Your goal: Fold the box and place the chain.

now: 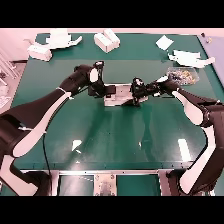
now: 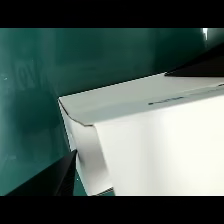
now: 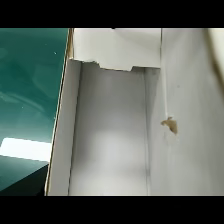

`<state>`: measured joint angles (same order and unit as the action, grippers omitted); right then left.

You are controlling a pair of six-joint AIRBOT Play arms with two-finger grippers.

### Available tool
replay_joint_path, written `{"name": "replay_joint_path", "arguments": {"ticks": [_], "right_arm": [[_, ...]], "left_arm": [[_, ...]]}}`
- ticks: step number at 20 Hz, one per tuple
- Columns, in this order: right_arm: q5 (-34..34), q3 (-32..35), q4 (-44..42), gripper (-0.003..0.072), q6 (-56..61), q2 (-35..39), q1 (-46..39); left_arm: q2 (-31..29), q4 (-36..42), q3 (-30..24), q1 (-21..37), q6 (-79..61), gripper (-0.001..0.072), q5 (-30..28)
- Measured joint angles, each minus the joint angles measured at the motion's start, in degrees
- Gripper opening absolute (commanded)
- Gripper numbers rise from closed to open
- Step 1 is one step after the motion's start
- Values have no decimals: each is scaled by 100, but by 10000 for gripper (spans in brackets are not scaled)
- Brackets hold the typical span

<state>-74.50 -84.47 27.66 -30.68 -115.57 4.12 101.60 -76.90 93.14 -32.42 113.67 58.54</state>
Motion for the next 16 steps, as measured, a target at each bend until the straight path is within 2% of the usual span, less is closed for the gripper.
{"name": "replay_joint_path", "arguments": {"ticks": [16], "right_arm": [[11,2,-15,592,0,0,2]], "left_arm": [[393,-208,33,-7,166,357,173]]}}
